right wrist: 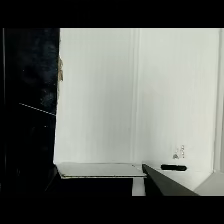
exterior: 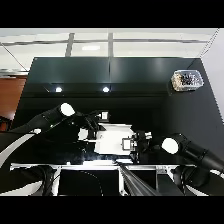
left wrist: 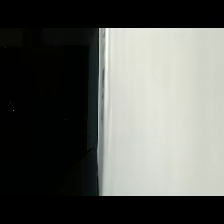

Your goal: Fold the box and place the chain.

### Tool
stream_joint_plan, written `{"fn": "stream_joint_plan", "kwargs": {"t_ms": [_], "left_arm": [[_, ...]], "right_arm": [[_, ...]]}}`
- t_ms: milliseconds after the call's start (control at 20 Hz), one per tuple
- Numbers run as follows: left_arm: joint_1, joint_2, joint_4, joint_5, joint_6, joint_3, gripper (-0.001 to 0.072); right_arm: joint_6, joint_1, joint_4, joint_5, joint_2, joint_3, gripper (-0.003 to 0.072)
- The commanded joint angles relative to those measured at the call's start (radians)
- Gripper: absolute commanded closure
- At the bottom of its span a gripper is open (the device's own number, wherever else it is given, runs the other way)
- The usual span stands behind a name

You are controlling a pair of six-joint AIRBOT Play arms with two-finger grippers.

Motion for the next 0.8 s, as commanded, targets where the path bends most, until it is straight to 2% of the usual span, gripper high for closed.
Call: {"fn": "stream_joint_plan", "kwargs": {"t_ms": [0, 200, 400, 550, 750], "left_arm": [[0.000, -0.001, 0.000, -0.002, -0.001, 0.000, 0.0683], [0.000, -0.001, 0.000, -0.003, -0.002, 0.000, 0.0683], [0.000, -0.001, 0.000, -0.004, -0.002, 0.000, 0.0683], [0.000, -0.001, 0.000, -0.004, -0.002, 0.000, 0.0683], [0.000, -0.001, 0.000, -0.004, -0.002, 0.000, 0.0683]], "right_arm": [[-0.013, 0.034, -0.005, -0.009, -0.017, 0.000, 0.0094], [-0.012, 0.034, -0.022, -0.043, -0.017, 0.003, 0.0094], [0.015, 0.033, -0.114, -0.026, -0.014, 0.029, 0.0094], [0.031, 0.019, -0.176, 0.027, -0.014, 0.060, 0.0094], [0.008, -0.086, -0.188, 0.156, -0.013, 0.105, 0.0094]]}}
